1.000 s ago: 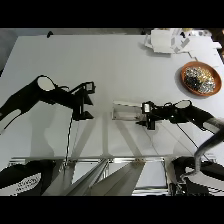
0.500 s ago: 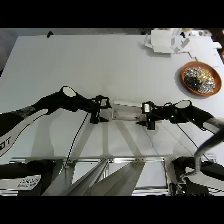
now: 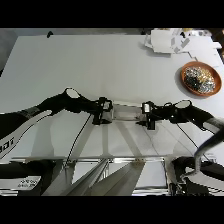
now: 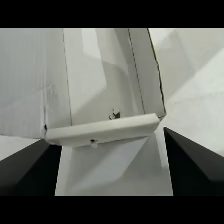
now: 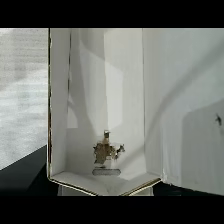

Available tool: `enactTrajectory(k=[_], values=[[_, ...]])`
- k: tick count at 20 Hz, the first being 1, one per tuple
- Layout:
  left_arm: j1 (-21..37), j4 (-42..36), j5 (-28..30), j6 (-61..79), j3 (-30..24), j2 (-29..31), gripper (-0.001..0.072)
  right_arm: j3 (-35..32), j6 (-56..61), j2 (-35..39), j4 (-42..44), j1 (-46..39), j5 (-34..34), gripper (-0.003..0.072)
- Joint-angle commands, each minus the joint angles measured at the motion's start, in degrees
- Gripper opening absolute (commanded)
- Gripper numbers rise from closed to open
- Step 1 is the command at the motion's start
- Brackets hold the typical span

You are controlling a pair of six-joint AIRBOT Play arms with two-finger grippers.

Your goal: Fold the box and place the chain.

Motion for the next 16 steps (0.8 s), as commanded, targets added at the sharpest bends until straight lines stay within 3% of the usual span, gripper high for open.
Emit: enactTrajectory(k=[1,10,11,13,14,16], values=[[-0.74,-1.92,0.28,0.15,-0.02,-0.61,0.0710,0.02,0.02,0.04,0.02,-0.02,0.00,0.0437],[-1.84,-5.92,1.81,0.11,0.09,-1.97,0.0686,0.02,0.04,0.04,0.04,-0.02,0.00,0.0437],[-1.86,-6.03,1.86,0.11,0.09,-1.97,0.0592,0.02,0.02,0.04,0.02,-0.02,0.00,0.0437],[-1.84,-5.99,1.75,0.11,0.09,-1.97,0.0308,0.02,0.04,0.04,0.02,-0.02,0.02,0.0437],[-1.84,-5.97,1.75,0.09,0.09,-1.97,0.0249,0.00,0.02,0.04,0.02,-0.02,0.00,0.0437],[-1.84,-5.95,1.73,-0.15,0.09,-1.95,0.0251,0.02,0.02,0.04,0.02,-0.02,0.02,0.0437]])
